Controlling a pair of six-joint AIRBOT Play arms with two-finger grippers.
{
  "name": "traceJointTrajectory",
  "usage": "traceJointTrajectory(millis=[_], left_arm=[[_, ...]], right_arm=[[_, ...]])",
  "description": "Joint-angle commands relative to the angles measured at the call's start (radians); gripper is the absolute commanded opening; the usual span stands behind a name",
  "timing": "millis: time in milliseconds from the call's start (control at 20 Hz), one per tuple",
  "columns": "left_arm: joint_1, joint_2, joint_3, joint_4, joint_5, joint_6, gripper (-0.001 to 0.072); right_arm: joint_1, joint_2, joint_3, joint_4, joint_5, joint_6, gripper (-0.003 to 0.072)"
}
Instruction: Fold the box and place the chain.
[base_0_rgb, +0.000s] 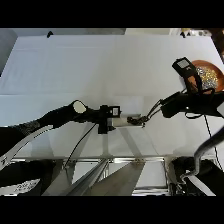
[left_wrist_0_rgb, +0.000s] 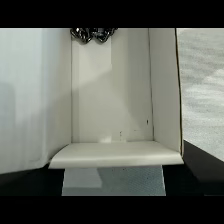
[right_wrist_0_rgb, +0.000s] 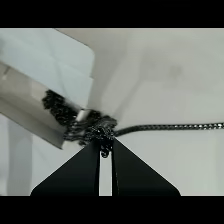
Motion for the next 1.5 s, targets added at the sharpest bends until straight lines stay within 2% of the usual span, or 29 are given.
traceJointTrajectory(millis=[0, 300, 550, 750, 900, 1000, 1350, 1400, 1450], left_arm=[[0.000, 0.001, 0.000, 0.000, 0.000, 0.000, 0.0013], [0.000, 0.001, 0.000, 0.000, 0.000, 0.000, 0.0013], [0.000, 0.001, 0.000, 0.000, 0.000, 0.000, 0.0013], [0.000, 0.001, 0.000, 0.000, 0.000, 0.000, 0.0013], [0.000, 0.001, 0.000, 0.000, 0.000, 0.000, 0.0013], [0.000, 0.001, 0.000, 0.000, 0.000, 0.000, 0.0013], [0.000, 0.001, 0.000, 0.000, 0.000, 0.000, 0.0013], [0.000, 0.001, 0.000, 0.000, 0.000, 0.000, 0.0013], [0.000, 0.001, 0.000, 0.000, 0.000, 0.000, 0.0013]], right_arm=[[0.081, 0.038, 0.001, 0.126, 0.012, -0.003, 0.0018], [0.233, 0.015, 0.001, 0.240, -0.125, -0.004, 0.0018], [0.367, -0.119, 0.001, 0.245, -0.212, -0.043, 0.0018], [0.376, -0.246, 0.001, 0.217, -0.213, -0.048, 0.0018], [0.376, -0.324, 0.001, 0.180, -0.169, -0.026, 0.0018], [0.376, -0.343, 0.000, 0.148, -0.154, 0.018, 0.0018], [0.376, -0.401, -0.002, 0.110, -0.240, 0.063, 0.0021], [0.376, -0.417, -0.003, 0.110, -0.248, 0.063, 0.0030], [0.376, -0.430, -0.003, 0.109, -0.244, 0.074, 0.0092]])
